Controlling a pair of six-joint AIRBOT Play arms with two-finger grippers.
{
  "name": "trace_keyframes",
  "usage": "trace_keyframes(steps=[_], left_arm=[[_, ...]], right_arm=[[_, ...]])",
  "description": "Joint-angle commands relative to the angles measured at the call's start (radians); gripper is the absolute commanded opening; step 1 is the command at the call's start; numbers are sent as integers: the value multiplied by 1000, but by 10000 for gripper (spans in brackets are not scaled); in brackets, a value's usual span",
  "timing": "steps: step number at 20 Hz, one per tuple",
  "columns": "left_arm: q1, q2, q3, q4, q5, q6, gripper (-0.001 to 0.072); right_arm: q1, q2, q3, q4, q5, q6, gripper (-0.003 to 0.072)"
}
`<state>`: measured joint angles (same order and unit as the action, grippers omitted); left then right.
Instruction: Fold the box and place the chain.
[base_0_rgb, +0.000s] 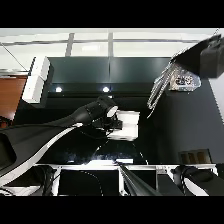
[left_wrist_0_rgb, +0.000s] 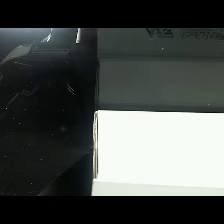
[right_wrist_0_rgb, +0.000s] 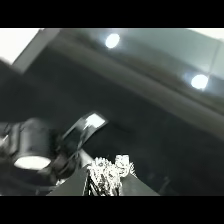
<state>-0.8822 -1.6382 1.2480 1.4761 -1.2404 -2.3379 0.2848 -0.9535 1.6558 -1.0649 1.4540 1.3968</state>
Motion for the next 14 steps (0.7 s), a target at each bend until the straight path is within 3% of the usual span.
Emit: trace_keyframes(steps=[1,14], left_arm=[[1,-1,0,0,3,0,29],[1,-1,0,1,9,0,29]], right_arm=[[91,8,-2,-26,61,15,6],[130,8,-3,20,143,-45,6]])
